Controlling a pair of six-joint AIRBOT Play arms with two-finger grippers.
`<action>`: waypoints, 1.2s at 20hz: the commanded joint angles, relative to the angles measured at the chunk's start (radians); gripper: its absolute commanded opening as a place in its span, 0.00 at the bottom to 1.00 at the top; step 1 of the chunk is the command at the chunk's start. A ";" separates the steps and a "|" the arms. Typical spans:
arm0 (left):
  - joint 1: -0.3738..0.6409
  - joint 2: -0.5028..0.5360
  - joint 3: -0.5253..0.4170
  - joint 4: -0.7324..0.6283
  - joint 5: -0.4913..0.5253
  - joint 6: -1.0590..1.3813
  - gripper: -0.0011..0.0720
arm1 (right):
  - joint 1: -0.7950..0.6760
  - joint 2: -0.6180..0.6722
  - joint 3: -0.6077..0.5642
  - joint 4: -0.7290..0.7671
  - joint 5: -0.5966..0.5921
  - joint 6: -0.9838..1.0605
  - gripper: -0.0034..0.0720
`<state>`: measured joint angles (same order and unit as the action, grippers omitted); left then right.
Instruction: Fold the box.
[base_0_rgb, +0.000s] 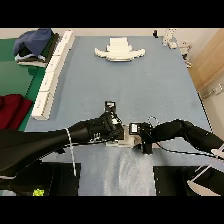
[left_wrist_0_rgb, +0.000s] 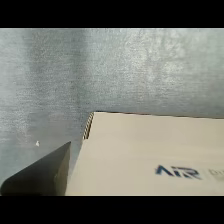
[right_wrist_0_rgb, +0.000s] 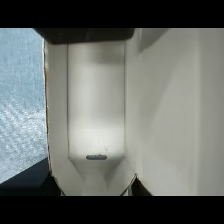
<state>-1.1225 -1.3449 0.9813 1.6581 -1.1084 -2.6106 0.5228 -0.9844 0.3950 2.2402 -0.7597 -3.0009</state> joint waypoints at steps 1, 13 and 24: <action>0.001 0.068 0.031 0.001 -0.076 0.049 0.63 | 0.000 0.001 0.000 0.000 0.000 0.000 0.72; 0.002 0.341 0.032 0.058 -0.342 0.214 0.03 | 0.000 0.001 0.000 0.000 0.000 0.000 0.72; 0.243 0.399 -0.073 -0.139 0.047 1.257 0.03 | 0.000 0.001 0.000 0.000 0.000 0.000 0.72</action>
<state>-0.9962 -0.9825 0.9676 1.6409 -1.1732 -1.7638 0.5228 -0.9844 0.3950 2.2402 -0.7601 -3.0009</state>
